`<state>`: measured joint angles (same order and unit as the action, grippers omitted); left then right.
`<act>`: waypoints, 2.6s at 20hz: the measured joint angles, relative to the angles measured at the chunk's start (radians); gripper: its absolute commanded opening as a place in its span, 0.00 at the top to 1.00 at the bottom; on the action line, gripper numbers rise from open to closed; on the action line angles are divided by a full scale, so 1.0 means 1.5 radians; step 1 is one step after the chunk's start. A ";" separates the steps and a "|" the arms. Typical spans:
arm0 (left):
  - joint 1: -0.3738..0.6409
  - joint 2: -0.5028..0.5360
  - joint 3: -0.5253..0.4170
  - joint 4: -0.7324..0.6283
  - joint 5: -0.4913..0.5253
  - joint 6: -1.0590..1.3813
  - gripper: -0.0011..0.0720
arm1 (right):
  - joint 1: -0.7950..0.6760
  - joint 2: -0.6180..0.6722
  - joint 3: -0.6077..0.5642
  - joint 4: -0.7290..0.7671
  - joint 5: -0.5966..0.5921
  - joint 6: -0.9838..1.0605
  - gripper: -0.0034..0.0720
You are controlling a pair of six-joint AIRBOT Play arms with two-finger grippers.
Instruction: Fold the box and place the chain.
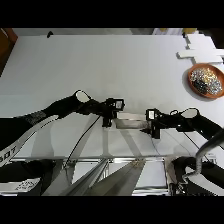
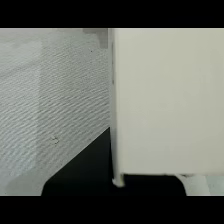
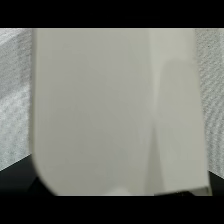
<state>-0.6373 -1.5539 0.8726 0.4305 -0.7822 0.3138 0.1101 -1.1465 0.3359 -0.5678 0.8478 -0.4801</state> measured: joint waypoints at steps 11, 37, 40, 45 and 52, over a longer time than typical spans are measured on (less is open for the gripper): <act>0.024 0.061 -0.001 0.050 -0.016 -0.049 0.04 | 0.000 0.000 0.000 -0.002 0.002 -0.001 0.53; -0.145 0.118 -0.001 0.138 0.236 -0.479 0.98 | 0.000 0.000 -0.001 0.000 0.001 0.001 0.53; -0.146 0.079 -0.001 0.111 0.279 -0.494 0.98 | 0.000 -0.001 -0.001 0.000 0.000 0.001 0.53; -0.144 0.047 0.000 0.091 0.298 -0.515 0.98 | 0.000 -0.001 -0.001 0.000 0.000 0.001 0.53; -0.102 0.164 -0.001 0.184 0.205 -0.600 0.98 | 0.000 -0.001 -0.001 0.000 -0.001 0.000 0.53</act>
<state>-0.7910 -1.3083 0.8719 0.7063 -0.4751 -0.5858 0.1104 -1.1473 0.3351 -0.5678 0.8471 -0.4797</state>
